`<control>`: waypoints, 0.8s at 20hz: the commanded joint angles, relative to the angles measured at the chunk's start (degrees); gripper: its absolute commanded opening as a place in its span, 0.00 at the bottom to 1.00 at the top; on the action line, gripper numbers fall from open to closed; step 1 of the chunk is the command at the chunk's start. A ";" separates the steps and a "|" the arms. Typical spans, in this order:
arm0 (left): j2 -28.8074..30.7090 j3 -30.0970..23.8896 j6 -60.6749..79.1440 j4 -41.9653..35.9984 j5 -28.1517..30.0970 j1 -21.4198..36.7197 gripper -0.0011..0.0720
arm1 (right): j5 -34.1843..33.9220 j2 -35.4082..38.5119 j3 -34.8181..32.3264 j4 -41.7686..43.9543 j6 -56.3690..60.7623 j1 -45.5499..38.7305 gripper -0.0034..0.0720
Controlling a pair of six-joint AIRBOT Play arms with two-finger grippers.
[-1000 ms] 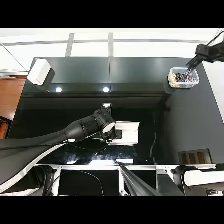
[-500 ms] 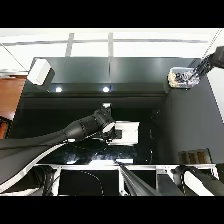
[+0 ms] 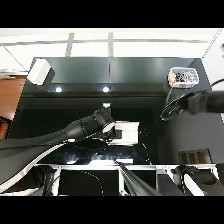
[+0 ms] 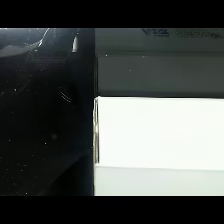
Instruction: Fold the box and place the chain.
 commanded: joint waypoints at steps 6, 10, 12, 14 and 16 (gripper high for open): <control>0.00 -0.02 0.00 0.04 0.07 0.04 0.06 | 4.72 0.70 -10.47 7.98 -3.65 7.85 0.11; 0.00 -0.02 0.00 0.02 0.02 0.04 0.06 | 4.90 0.13 -13.18 14.23 -7.54 8.76 0.10; 0.00 -0.02 0.00 0.04 0.17 0.04 0.06 | 3.37 -1.84 -14.08 14.64 -7.72 11.69 0.11; 0.00 -0.02 0.00 0.04 0.24 0.04 0.06 | 0.09 -4.81 -14.14 15.58 -8.39 15.34 0.11; 0.00 -0.02 0.00 0.04 0.22 0.04 0.06 | -3.96 -8.22 -14.14 16.72 -9.18 19.02 0.11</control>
